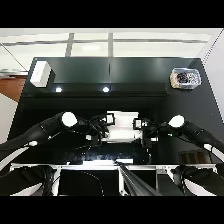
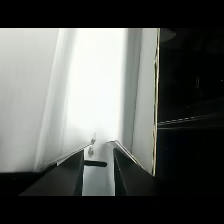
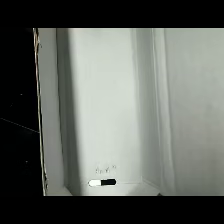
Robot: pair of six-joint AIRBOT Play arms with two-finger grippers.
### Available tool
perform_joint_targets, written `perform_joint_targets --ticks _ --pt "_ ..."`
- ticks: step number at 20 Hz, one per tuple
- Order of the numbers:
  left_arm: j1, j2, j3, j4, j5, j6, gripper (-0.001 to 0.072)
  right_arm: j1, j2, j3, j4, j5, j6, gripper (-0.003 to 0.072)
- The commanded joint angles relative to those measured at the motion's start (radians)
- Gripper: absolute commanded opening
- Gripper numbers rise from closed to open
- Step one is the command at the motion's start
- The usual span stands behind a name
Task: Fold the box and place the chain.
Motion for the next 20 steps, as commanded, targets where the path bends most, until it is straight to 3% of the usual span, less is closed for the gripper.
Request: perform_joint_targets --ticks 1,6,7,8,9,11,13,14,15,18,20 --pt "-0.030 -0.014 0.000 -0.010 0.042 0.002 0.0224 0.000 -0.001 0.000 0.002 0.000 0.002 0.0461" --pt "-0.029 -0.013 0.000 -0.006 0.044 0.002 0.0224 0.000 -0.001 0.000 0.002 0.000 0.002 0.0461" --pt "-0.029 -0.013 0.000 -0.006 0.044 0.002 0.0266 0.000 -0.001 0.000 0.002 0.000 0.002 0.0461" --pt "-0.029 -0.013 0.000 -0.006 0.044 0.002 0.0386 0.000 -0.001 0.000 0.002 0.000 0.002 0.0461" --pt "-0.029 -0.013 0.000 -0.006 0.041 0.002 0.0458 0.000 -0.001 0.000 0.002 0.000 0.002 0.0461" --pt "-0.029 -0.013 0.000 -0.006 0.032 0.002 0.0237 0.000 -0.001 0.000 0.002 0.000 0.002 0.0461" --pt "-0.029 -0.013 0.000 -0.006 0.025 0.002 0.0240 0.000 -0.001 0.000 0.002 0.000 0.002 0.0461" --pt "-0.028 -0.011 0.002 0.008 0.024 0.002 0.0200 0.000 -0.001 0.000 0.002 0.000 0.002 0.0461" --pt "-0.023 -0.002 0.006 0.050 0.023 -0.008 0.0056 0.000 -0.001 0.000 0.002 0.000 0.002 0.0461" --pt "0.071 0.075 0.010 0.110 0.010 -0.135 0.0031 0.000 -0.001 0.000 0.002 0.000 0.002 0.0461" --pt "0.180 0.148 0.010 0.112 -0.063 -0.214 0.0031 0.000 -0.001 0.000 0.002 0.001 0.002 0.0461"
